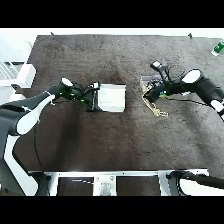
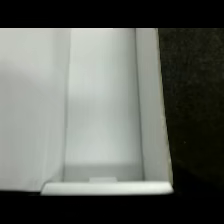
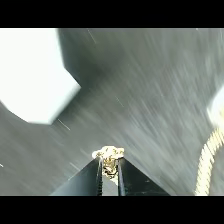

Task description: Fold the box and place the chain.

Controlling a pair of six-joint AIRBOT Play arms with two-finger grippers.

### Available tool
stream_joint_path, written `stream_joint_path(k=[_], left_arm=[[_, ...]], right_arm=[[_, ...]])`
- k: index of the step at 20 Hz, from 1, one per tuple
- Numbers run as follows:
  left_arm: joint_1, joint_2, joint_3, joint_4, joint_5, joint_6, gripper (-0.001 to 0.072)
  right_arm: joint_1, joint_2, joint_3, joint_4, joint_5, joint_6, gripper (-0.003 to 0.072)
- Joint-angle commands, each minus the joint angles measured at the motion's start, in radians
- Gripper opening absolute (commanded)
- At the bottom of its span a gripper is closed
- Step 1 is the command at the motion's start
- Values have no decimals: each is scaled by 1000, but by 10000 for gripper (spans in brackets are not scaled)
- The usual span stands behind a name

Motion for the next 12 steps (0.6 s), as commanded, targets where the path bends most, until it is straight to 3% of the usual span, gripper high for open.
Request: stream_joint_path(k=[1, 6, 12], left_arm=[[0, 0, 0, 0, 0, 0, 482], [0, 0, 0, 0, 0, 0, 482], [0, 0, 0, 0, 0, 0, 482]], right_arm=[[53, 102, 24, 177, 3, -4, 11], [220, 138, 151, 277, -19, 0, 10], [341, 128, 168, 277, -183, 4, 9]])
